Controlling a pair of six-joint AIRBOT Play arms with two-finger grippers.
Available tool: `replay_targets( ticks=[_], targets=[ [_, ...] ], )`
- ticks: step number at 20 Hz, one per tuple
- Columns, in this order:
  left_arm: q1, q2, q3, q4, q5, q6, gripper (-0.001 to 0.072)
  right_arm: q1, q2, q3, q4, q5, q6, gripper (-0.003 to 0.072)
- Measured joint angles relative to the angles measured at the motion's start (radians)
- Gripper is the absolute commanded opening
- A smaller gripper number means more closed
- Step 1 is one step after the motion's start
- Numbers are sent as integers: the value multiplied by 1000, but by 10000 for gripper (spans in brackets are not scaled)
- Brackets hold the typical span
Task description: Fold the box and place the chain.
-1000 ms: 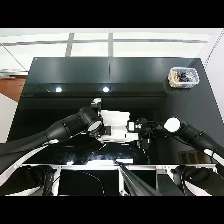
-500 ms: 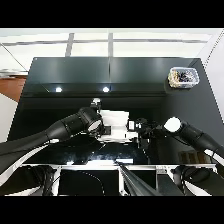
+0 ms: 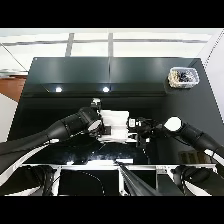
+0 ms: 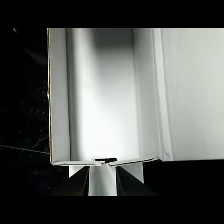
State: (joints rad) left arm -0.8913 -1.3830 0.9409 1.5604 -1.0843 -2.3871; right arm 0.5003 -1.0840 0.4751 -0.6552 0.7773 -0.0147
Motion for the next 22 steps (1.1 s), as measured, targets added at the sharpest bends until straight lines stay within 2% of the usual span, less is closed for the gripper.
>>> replay_targets(
  ticks=[10, 15, 16, 17, 18, 20, 21, 22],
  targets=[
    [0, 0, 0, -1, 0, -1, 29, 76, 0, -1, 85, -122, 2, 182],
    [0, 0, 0, -1, 2, -1, 29, 87, 0, -1, 100, -146, 4, 184],
    [0, 0, 0, -1, 3, -1, 29, 87, 0, -1, 101, -147, 4, 212],
    [0, 0, 0, -1, 3, -1, 29, 88, 0, -1, 102, -149, 4, 333],
    [0, 0, 0, -2, 4, -1, 29, 89, 0, -1, 105, -149, 5, 366],
    [0, 0, 0, -2, 5, -1, 29, 89, 0, -1, 105, -151, 5, 213],
    [0, 0, 0, -2, 3, -1, 29, 89, 0, -1, 104, -154, 5, 217],
    [0, 0, 0, -2, 3, 0, 29, 89, 0, -1, 104, -154, 5, 328]
  ],
)
